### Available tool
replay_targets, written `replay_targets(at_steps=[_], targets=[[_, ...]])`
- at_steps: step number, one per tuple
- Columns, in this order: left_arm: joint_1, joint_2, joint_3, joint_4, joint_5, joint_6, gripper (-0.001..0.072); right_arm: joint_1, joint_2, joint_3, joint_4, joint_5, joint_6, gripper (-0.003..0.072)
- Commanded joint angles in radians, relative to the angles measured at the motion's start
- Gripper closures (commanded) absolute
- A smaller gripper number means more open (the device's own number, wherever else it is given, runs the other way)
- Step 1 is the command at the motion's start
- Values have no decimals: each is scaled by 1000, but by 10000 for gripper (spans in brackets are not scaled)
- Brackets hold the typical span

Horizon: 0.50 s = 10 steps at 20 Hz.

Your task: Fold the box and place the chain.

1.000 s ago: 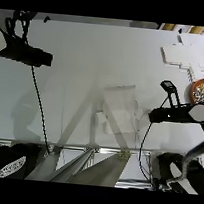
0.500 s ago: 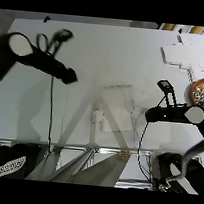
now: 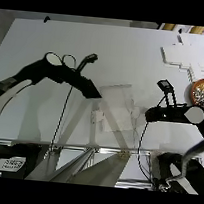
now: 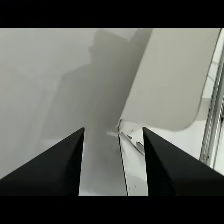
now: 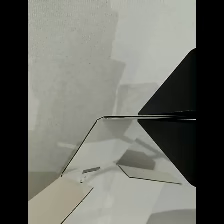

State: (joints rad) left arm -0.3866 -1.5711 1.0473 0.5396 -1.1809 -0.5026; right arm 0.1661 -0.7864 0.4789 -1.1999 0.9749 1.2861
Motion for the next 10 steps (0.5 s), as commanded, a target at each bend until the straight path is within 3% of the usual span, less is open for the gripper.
replay_targets(at_steps=[1, 4, 9, 10], targets=[[-44, -55, -2, -114, 19, 157, 295, 1, 1, 0, 0, 0, 0, 665], [-66, -65, -2, -201, 50, 237, 296, 1, 1, 0, 0, 0, 0, 665], [-93, -78, -2, -200, 43, 253, 303, 1, 1, 0, 0, 0, 0, 665], [-95, -79, -2, -186, 40, 251, 345, 1, 1, 0, 0, 0, 0, 665]])
